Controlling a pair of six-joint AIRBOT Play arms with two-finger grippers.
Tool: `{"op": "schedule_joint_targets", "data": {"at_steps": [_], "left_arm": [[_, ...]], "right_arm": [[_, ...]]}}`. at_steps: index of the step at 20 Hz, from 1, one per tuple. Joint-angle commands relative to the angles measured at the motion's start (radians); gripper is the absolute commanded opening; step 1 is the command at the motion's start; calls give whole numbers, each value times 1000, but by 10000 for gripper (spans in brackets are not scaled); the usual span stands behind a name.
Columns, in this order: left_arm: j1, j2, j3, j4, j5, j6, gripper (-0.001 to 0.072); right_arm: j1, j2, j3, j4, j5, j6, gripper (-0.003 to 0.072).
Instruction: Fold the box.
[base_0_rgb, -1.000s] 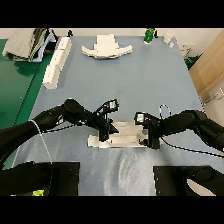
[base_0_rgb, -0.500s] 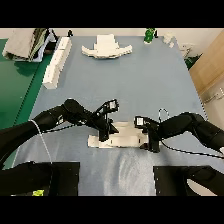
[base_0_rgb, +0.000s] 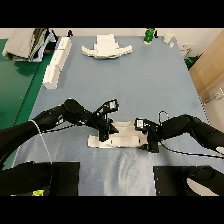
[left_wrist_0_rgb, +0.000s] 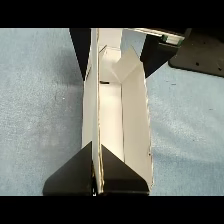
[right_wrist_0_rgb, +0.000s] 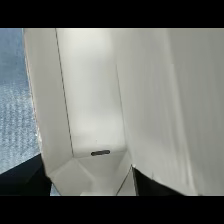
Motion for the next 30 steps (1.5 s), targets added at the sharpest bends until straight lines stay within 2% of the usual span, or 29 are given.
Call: {"op": "schedule_joint_targets", "data": {"at_steps": [1, 12, 13, 14, 15, 30], "left_arm": [[0, 0, 0, 0, 0, 0, 14], [0, 0, 0, 0, 0, 0, 14], [0, 0, 0, 0, 0, 0, 14], [0, 0, 0, 0, 0, 0, 14], [0, 0, 0, 0, 0, 0, 14], [0, 0, 0, 0, 0, 0, 14]], "right_arm": [[-8, -2, -8, 14, 3, -14, 720], [11, -2, -33, 16, 37, -14, 714], [11, -2, -39, 16, 41, -14, 702], [11, -2, -44, 16, 42, -14, 626], [11, -2, -46, 16, 43, -14, 602], [11, 19, -45, 8, 43, -14, 597]]}}
